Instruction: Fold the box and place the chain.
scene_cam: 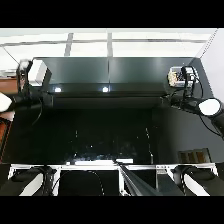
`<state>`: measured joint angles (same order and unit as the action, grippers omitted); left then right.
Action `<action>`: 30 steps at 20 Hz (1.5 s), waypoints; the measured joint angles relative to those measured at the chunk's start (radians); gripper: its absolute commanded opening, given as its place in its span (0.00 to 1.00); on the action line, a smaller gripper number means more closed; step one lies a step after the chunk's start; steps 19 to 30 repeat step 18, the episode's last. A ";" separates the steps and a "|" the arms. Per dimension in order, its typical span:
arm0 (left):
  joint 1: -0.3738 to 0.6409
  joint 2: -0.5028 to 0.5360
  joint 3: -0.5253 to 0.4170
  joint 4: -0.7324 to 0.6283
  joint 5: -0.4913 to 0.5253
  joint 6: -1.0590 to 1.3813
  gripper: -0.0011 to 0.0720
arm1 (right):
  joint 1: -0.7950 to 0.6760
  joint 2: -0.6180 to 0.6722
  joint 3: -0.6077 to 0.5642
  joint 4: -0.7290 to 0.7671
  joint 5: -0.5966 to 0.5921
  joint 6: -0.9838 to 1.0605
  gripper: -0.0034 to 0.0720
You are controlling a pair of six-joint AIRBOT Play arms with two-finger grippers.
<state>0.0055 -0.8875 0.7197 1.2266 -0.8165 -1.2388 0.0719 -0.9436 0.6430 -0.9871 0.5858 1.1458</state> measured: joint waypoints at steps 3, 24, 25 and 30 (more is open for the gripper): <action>-0.007 0.040 -0.091 0.027 0.030 -0.019 0.06 | 0.003 -0.002 -0.014 -0.024 -0.041 0.000 0.07; -0.011 0.062 -0.145 0.046 0.051 -0.033 0.06 | 0.005 -0.002 -0.021 -0.041 -0.071 0.003 0.07; -0.011 0.062 -0.145 0.046 0.051 -0.033 0.06 | 0.005 -0.002 -0.021 -0.041 -0.071 0.003 0.07; -0.011 0.062 -0.145 0.046 0.051 -0.033 0.06 | 0.005 -0.002 -0.021 -0.041 -0.071 0.003 0.07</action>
